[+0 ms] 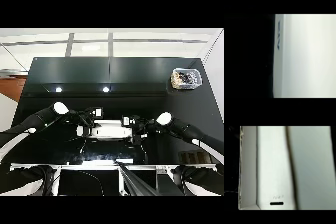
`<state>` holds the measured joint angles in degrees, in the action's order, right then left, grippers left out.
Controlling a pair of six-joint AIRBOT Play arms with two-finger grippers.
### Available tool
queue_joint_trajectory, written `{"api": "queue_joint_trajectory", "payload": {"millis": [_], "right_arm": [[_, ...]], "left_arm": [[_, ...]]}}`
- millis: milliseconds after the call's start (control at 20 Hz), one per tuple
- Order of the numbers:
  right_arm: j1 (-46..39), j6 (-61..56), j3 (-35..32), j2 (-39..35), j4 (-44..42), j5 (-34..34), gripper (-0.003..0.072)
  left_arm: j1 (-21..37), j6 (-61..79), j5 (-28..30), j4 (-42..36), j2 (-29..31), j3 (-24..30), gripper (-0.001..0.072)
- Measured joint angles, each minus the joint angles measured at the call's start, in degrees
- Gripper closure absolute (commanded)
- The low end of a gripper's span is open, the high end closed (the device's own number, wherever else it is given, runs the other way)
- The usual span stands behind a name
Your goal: Fold the box and place the chain.
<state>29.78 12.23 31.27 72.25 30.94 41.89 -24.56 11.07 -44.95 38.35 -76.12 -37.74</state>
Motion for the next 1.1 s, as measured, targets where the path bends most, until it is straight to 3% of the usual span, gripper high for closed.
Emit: {"api": "queue_joint_trajectory", "payload": {"millis": [200,300,600,650,750,850,900,1100], "right_arm": [[0.8,-1.2,0.0,0.2,0.7,-1.5,-0.0004],[1.0,-1.5,0.0,0.2,0.9,-1.9,0.0132],[1.1,-1.9,0.0,0.2,1.1,-2.2,0.0134],[1.1,-1.9,0.0,0.2,1.1,-2.2,0.0134],[1.1,-1.9,0.0,0.2,1.1,-2.3,0.0134],[1.1,-1.9,0.0,0.2,1.1,-2.3,0.0134],[1.1,-1.9,0.0,0.2,1.1,-2.2,0.0134],[1.1,-1.9,0.0,0.2,1.2,-2.1,0.0134]], "left_arm": [[0.0,0.0,0.0,0.0,0.0,0.0,0.0682],[0.0,0.0,0.0,0.0,0.0,0.0,0.0682],[0.0,0.1,0.0,0.0,0.0,0.0,0.0677],[0.0,0.0,-0.1,0.0,0.0,0.0,0.0624],[0.0,-0.7,-0.3,0.0,0.3,0.0,0.0338],[0.0,-1.9,-0.6,1.6,1.2,0.0,0.0112],[0.0,-2.7,-0.6,2.9,1.9,0.0,0.0067],[0.2,-9.5,-0.7,11.5,6.7,0.0,0.0068]]}}
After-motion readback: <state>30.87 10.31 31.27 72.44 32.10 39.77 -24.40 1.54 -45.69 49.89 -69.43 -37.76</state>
